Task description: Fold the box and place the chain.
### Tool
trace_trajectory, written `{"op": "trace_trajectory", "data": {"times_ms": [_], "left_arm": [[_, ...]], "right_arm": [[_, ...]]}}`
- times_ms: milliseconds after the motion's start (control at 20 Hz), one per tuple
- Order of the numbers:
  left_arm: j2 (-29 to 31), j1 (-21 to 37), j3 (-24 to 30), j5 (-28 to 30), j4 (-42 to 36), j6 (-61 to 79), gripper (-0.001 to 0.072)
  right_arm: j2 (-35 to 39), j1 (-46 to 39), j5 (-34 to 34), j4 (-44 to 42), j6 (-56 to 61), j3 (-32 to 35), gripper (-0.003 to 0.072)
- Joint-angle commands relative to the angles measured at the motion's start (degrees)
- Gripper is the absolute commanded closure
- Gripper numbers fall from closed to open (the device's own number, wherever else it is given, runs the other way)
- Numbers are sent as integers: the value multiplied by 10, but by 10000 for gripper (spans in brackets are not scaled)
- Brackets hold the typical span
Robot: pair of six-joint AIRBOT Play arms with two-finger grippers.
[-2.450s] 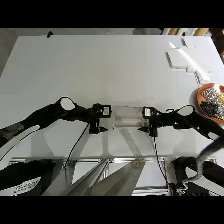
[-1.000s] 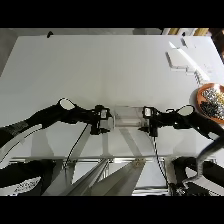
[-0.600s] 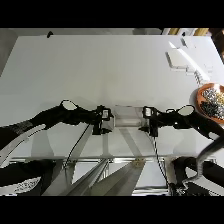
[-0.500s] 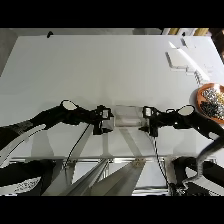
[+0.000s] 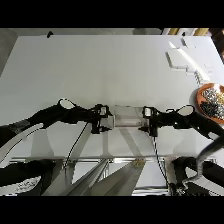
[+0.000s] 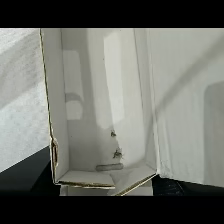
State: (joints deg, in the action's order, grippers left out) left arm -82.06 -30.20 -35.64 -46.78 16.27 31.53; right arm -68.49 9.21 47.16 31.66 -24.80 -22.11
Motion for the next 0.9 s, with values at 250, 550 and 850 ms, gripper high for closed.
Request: {"op": "trace_trajectory", "data": {"times_ms": [250,550,850], "left_arm": [[-15,-27,-1,14,-79,68,-3],[-28,-34,-5,15,-75,65,-2],[-58,-43,-51,-1,-34,-3,4]], "right_arm": [[0,0,0,0,1,0,288],[0,0,0,0,1,0,288],[0,0,0,0,1,0,288]]}}
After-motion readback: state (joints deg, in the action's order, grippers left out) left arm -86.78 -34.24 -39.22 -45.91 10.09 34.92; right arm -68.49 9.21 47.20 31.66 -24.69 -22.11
